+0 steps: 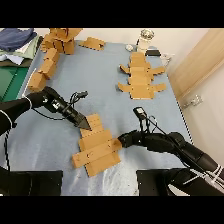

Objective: Fold the box.

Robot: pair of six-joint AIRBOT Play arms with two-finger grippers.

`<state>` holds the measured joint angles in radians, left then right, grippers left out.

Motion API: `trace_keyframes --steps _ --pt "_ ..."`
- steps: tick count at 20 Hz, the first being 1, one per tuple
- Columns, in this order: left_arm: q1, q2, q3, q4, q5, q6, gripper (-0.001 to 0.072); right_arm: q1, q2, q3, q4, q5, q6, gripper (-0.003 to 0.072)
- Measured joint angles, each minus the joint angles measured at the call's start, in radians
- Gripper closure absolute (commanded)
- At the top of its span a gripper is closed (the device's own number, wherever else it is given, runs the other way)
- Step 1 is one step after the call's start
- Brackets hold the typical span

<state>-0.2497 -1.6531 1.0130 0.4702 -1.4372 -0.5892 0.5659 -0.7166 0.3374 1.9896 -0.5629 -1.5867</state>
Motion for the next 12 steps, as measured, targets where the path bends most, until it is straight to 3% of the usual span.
trace_keyframes --steps 2,3,5,12 --pt "-0.037 0.017 0.036 0.003 0.028 0.039 0.0697 -0.035 0.000 0.054 -0.063 -0.023 0.030 0.0324" --pt "-0.057 0.032 0.054 0.006 0.053 0.059 0.0697 -0.053 0.000 0.087 -0.087 -0.038 0.038 0.0374" --pt "-0.097 0.071 0.079 0.021 0.119 0.100 0.0698 -0.079 0.000 0.159 -0.116 -0.071 0.051 0.0683" --pt "-0.267 0.210 0.104 0.224 0.365 0.193 0.0698 -0.074 -0.010 0.264 0.005 -0.257 0.069 0.0685"
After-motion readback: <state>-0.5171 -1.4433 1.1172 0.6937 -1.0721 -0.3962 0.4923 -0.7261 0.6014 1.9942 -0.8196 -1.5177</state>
